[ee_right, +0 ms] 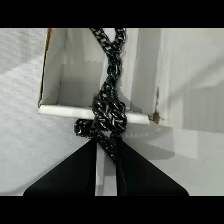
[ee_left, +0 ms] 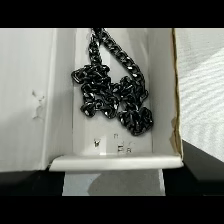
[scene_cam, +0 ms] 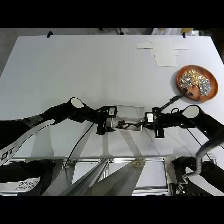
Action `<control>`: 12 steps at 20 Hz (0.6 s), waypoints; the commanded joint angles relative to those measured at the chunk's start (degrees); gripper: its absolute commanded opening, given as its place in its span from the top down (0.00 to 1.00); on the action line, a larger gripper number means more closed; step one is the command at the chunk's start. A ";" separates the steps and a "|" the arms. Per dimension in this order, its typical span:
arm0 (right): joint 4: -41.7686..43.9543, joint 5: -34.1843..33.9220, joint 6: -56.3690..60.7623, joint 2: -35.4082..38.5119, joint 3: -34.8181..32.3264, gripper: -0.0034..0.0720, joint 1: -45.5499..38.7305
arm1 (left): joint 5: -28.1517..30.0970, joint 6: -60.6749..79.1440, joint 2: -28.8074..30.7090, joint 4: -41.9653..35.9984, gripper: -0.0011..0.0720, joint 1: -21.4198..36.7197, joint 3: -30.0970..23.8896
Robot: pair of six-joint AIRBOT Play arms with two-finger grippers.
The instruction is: Fold the box and place the chain.
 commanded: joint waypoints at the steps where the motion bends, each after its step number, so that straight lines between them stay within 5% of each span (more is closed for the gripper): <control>1: 0.66 -2.14 -0.98 -1.60 -0.02 0.81 0.87 | 0.00 0.02 -0.02 0.02 0.49 -0.02 -0.02; 12: 1.60 -2.91 -0.76 -1.70 -0.57 0.81 0.87 | 0.00 0.02 -0.02 0.02 0.49 -0.02 0.00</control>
